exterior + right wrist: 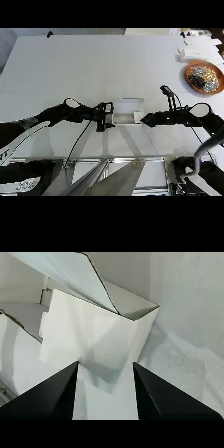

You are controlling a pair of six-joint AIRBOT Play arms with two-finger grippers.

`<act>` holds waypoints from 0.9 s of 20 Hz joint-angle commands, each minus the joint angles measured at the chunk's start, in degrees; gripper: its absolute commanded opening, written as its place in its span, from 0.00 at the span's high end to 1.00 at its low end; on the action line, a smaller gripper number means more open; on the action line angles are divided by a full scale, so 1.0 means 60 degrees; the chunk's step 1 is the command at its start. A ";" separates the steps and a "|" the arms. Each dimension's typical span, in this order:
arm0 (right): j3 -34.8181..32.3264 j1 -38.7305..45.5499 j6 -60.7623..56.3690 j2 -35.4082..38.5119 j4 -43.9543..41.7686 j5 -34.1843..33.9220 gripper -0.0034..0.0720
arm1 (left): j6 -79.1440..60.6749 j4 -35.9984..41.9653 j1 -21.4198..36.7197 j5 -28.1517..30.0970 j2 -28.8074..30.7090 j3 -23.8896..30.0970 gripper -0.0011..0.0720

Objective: Fold the box and place the chain.

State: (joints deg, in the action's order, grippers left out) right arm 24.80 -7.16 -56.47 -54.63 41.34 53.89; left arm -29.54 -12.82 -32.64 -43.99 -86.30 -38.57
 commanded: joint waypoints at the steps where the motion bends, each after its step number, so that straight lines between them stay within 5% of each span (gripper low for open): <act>1: 0.0033 -0.0452 -0.0444 -0.0004 0.0106 -0.0437 0.40 | -0.0004 -0.0004 0.0007 0.0004 0.0004 -0.0004 0.64; 11: 0.2157 -0.3162 -0.5271 -0.1610 0.3931 -0.0667 0.37 | -0.0004 -0.0004 0.0007 0.0004 0.0004 -0.0004 0.64; 18: 0.2594 -0.4098 -0.8859 -0.2433 0.6506 -0.0426 0.37 | -0.0004 -0.0004 0.0007 0.0000 0.0004 -0.0004 0.64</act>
State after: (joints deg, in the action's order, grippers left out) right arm 39.40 -29.67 -99.37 -67.46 72.47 50.85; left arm -29.58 -12.82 -32.64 -43.99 -86.30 -38.57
